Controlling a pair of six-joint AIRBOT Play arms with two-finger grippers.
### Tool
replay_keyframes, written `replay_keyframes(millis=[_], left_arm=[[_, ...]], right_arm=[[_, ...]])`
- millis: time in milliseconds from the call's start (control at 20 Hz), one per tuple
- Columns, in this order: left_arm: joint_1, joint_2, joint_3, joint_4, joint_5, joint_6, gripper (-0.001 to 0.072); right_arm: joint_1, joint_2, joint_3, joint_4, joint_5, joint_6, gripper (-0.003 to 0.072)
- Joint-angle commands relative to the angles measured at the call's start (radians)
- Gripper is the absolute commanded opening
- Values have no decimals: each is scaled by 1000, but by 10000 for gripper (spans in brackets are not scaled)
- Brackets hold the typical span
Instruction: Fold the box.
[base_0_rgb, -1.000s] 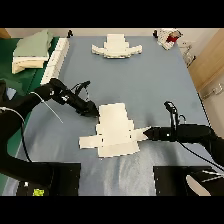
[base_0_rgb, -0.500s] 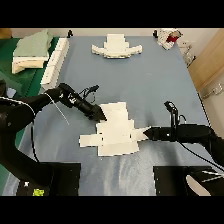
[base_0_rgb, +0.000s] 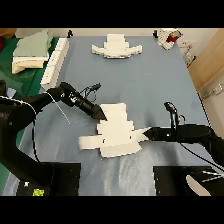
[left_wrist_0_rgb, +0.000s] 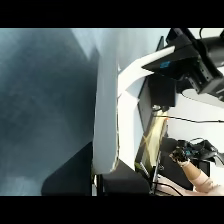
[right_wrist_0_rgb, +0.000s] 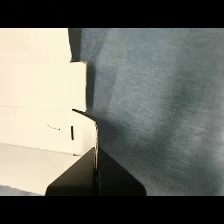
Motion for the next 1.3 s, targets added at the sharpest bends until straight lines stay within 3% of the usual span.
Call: replay_keyframes(millis=[0,350,400,450,500,700,900,1000,1250], left_arm=[[0,0,1,5,-30,36,48],[-5,0,1,3,-45,78,44],[-10,0,1,3,-46,79,43],[-15,0,1,1,-41,93,8],[-19,0,5,-1,-37,151,12],[-44,21,40,-3,-2,361,8],[-94,127,38,7,110,515,6],[-119,200,5,7,154,575,6],[-196,464,-211,2,484,752,6]], right_arm=[[1,1,-1,1,1,0,4],[0,1,0,-1,17,0,12],[0,1,1,-8,27,0,73],[0,1,6,-32,40,0,283],[-1,1,18,-71,46,0,379],[-1,0,104,-370,99,94,379],[-3,-48,228,-814,94,450,379],[-3,-77,282,-955,95,632,379],[-3,-133,332,-976,114,790,379]])
